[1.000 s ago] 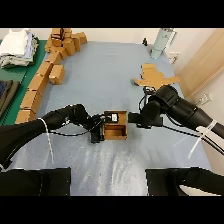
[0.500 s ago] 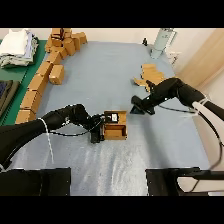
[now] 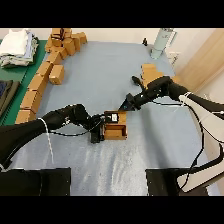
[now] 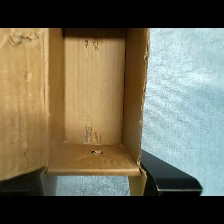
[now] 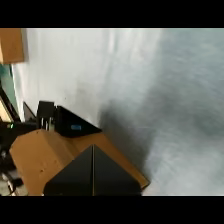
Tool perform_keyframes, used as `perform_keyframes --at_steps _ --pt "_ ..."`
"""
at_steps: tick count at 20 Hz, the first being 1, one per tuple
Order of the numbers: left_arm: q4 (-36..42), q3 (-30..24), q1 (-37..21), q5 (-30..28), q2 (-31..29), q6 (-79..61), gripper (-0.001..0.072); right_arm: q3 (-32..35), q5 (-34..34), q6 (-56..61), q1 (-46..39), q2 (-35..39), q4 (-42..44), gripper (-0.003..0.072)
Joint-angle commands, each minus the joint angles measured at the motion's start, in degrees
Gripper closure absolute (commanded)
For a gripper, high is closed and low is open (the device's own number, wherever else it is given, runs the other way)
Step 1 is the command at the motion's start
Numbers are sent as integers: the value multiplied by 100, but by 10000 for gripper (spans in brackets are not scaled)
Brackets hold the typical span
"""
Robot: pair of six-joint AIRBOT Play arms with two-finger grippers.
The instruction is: Fold the box.
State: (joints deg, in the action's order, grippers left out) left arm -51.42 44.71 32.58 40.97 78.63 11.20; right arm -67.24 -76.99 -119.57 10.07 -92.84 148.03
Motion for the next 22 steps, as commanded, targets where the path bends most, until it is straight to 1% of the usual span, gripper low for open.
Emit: perform_keyframes --at_steps 1,6,9,13,18,22 --pt "-2 0 -4 -2 -4 0 215 -28 -466 -656 385 -15 -74 684" --pt "-2 0 -4 -2 -4 -2 215 22 -411 -881 911 385 -739 684" --pt "-2 0 -4 -2 -4 -2 215 452 -11 -1080 1119 820 -960 684" --pt "-2 0 -4 -2 -4 -2 215 1239 780 -1342 1215 1543 -1176 684" --pt "-2 -2 -4 -2 -4 -2 215 1891 1856 -1683 1449 2391 -1729 684" --pt "-2 0 -4 -4 -4 -2 215 2358 2833 -1781 1904 2916 -2186 684"
